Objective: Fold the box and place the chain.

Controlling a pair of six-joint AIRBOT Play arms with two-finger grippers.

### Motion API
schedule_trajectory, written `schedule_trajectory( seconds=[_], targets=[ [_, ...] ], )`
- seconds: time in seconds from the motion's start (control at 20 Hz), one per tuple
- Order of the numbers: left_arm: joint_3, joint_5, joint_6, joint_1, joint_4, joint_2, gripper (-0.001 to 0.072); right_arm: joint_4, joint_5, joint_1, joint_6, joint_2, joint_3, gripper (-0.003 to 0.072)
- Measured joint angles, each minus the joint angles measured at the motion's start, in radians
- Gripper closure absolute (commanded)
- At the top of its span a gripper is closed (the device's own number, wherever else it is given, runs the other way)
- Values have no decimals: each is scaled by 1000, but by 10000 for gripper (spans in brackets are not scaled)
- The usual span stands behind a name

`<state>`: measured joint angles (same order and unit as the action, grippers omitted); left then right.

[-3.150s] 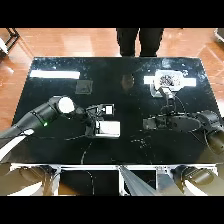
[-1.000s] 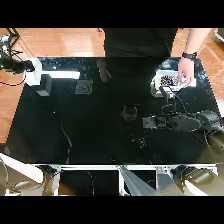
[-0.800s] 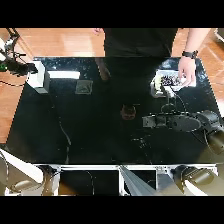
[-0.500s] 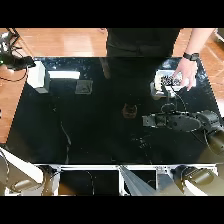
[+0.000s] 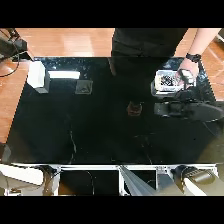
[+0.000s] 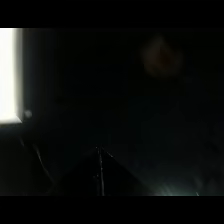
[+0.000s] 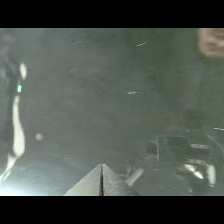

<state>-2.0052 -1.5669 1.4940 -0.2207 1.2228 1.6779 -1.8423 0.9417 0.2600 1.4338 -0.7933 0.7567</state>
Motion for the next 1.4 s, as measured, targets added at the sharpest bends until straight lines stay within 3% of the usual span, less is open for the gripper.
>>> schedule_trajectory(
  seconds=[0.1, 0.2, 0.55, 0.7, 0.85, 1.0, 1.4],
  targets=[
    [93, -18, 18, 82, -11, -114, 689, 37, 49, -53, 12, 45, 17, 669],
    [242, 41, 24, 182, -4, -261, 689, 56, 75, -82, 31, 101, 14, 668],
    [1020, 442, 81, 470, 62, -862, 689, 90, 44, -111, 55, 163, -75, 669],
    [1243, 541, 115, 508, 81, -1012, 688, 104, 21, -114, 58, 167, -90, 669],
    [1334, 591, 129, 522, 90, -1075, 688, 110, 14, -114, 58, 168, -97, 669],
    [1368, 624, 136, 527, 96, -1098, 688, 112, 10, -114, 58, 169, -98, 669],
    [1326, 660, 132, 530, 125, -1112, 688, 115, 8, -114, 59, 169, -98, 669]
  ],
)
